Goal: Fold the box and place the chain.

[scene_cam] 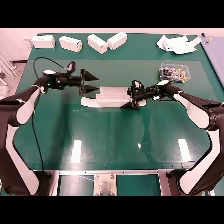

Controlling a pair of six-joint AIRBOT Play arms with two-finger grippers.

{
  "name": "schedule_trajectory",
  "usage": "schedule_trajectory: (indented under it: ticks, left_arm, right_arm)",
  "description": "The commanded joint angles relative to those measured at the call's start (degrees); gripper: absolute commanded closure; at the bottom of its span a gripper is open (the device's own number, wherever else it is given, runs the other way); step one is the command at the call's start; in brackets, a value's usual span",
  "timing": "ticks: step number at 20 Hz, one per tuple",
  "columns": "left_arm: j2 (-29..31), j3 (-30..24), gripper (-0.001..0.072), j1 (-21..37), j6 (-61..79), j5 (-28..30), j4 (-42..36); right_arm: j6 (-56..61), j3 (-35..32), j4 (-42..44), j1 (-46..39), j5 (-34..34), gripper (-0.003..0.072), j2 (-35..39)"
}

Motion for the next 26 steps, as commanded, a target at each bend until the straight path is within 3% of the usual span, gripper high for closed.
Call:
schedule_trajectory:
  ticks: [1,2,3,4,6,10,13,20,26]
  left_arm:
    - [0.15,1.29,0.0164,3.21,-0.33,-11.98,-0.90]
    - [0.17,1.66,0.0319,3.78,-1.38,-14.62,-0.83]
    - [0.17,1.64,0.0544,4.35,-1.49,-17.42,-0.59]
    - [0.17,1.64,0.0693,4.50,-1.46,-20.11,-0.48]
    - [0.17,1.64,0.0696,4.07,-2.12,-21.90,-0.50]
    - [1.60,0.57,0.0699,0.66,-9.27,-19.56,-0.44]
    - [8.22,-5.55,0.0700,-1.60,-9.01,-9.38,-0.02]
    - [25.90,-27.39,0.0699,-3.34,-4.02,15.78,1.44]
    - [23.54,-30.16,0.0697,-7.10,-5.51,22.10,-0.15]
  right_arm:
    - [0.00,0.04,0.07,0.04,-0.04,0.0102,-0.02]
    - [0.02,0.04,0.04,0.04,-0.02,0.0102,-0.02]
    - [0.00,0.04,0.04,0.04,-0.02,0.0102,-0.02]
    - [0.02,0.04,0.04,0.04,-0.04,0.0102,-0.02]
    - [0.00,0.04,0.04,0.04,-0.02,0.0102,-0.02]
    - [0.00,0.04,0.04,0.04,-0.02,0.0102,-0.02]
    - [0.00,0.04,0.04,0.04,-0.02,0.0102,-0.02]
    - [0.02,0.04,0.07,0.04,-0.02,0.0102,-0.02]
    - [0.02,0.04,0.07,0.04,-0.04,0.0102,-0.02]
